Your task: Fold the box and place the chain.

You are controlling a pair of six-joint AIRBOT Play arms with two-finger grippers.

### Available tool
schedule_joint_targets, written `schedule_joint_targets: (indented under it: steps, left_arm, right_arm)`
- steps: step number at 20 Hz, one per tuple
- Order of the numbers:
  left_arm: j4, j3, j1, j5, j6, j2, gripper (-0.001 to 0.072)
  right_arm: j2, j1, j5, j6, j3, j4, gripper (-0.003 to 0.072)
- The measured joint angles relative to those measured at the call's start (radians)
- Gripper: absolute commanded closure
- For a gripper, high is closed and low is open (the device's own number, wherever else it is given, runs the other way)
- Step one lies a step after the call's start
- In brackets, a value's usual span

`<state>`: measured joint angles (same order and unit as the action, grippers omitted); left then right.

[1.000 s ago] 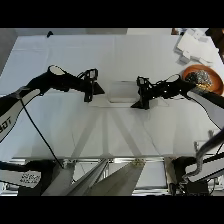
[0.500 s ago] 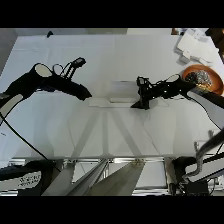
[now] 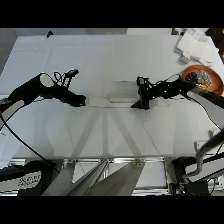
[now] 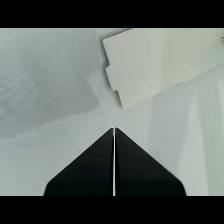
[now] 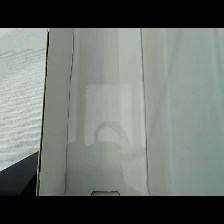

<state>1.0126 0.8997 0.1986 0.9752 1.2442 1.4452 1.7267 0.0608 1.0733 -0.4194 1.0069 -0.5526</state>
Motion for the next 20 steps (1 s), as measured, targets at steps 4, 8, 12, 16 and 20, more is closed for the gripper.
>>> schedule_joint_targets:
  steps: [4,8,12,16,20]
  left_arm:
    - [0.011,-0.028,0.000,-0.053,0.103,0.000,0.0703]
    - [-0.031,-0.038,0.004,-0.089,0.141,0.000,0.0703]
    - [-0.055,-0.041,0.016,-0.103,0.158,0.000,0.0703]
    - [-0.071,-0.041,0.028,-0.106,0.170,0.013,0.0703]
    - [-0.077,-0.041,0.044,-0.105,0.174,0.033,0.0703]
  right_arm:
    - [0.000,0.000,0.000,0.000,0.000,0.000,0.0096]
    - [0.000,0.000,0.000,0.000,0.000,0.000,0.0096]
    - [0.000,0.000,0.000,0.000,0.000,0.000,0.0096]
    - [0.000,0.000,0.000,0.000,0.000,0.000,0.0096]
    - [0.000,0.000,0.000,0.000,0.000,0.000,0.0096]
